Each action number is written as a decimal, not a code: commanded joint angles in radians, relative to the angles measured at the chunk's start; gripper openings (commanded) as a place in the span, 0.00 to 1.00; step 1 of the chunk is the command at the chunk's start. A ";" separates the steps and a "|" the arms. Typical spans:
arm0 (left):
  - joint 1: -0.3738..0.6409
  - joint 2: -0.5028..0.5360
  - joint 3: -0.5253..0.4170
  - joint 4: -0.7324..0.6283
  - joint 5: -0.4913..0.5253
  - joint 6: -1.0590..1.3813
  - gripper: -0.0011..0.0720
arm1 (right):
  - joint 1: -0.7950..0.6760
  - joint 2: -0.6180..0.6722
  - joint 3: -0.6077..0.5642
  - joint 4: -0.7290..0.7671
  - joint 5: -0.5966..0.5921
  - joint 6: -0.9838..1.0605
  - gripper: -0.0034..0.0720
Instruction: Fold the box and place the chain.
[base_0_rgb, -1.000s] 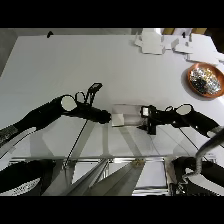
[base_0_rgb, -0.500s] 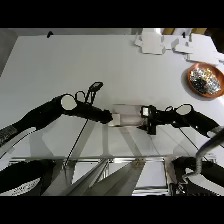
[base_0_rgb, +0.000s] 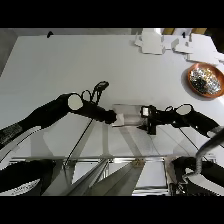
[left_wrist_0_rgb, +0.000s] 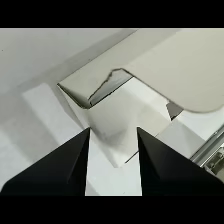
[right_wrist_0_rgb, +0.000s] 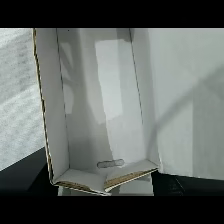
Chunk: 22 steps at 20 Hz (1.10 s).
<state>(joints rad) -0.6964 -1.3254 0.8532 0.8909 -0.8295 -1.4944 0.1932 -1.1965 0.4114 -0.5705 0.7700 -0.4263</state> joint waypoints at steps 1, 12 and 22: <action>-0.028 -0.022 0.051 0.126 -0.033 -0.165 0.49 | 0.000 0.000 0.000 0.000 0.000 0.000 0.57; -0.130 -0.134 0.189 0.320 -0.153 -0.539 0.48 | 0.000 0.000 0.000 0.000 0.000 0.000 0.57; -0.172 -0.267 0.385 0.465 -0.347 -0.760 0.48 | 0.000 0.000 0.000 0.000 0.000 0.000 0.57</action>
<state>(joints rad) -0.8635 -1.5520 1.1706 1.3136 -1.1122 -2.1773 0.1932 -1.1969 0.4114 -0.5709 0.7700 -0.4267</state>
